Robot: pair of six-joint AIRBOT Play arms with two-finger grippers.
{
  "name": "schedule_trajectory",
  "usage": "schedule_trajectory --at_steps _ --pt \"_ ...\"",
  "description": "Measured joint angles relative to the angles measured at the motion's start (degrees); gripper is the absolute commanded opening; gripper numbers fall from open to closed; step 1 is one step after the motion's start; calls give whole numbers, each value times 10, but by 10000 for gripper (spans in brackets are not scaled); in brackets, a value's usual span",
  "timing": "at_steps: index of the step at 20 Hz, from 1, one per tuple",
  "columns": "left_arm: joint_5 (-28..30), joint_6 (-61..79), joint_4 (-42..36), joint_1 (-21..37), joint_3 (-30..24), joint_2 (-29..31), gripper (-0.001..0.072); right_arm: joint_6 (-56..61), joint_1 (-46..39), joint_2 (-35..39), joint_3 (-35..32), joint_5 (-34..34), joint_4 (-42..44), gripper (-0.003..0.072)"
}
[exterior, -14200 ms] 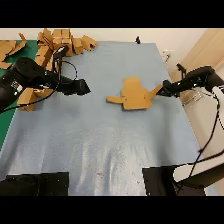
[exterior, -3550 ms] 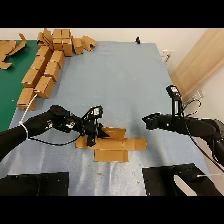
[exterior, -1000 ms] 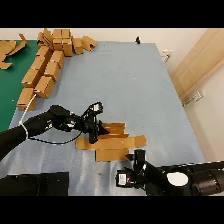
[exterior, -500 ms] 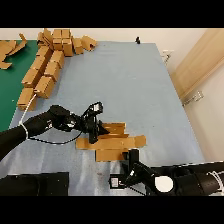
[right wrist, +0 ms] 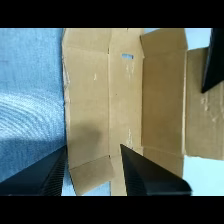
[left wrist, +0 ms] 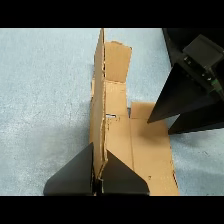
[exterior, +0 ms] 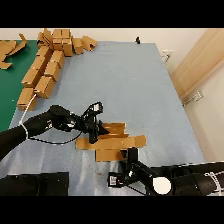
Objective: Fold the box.
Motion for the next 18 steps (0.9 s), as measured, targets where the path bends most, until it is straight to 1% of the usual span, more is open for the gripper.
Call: schedule_trajectory --at_steps 17,18 --pt "0 0 0 0 0 0 13 62 0 0 0 -30 -56 508" --pt "0 0 0 0 0 0 13 64 0 0 0 -30 -58 562"
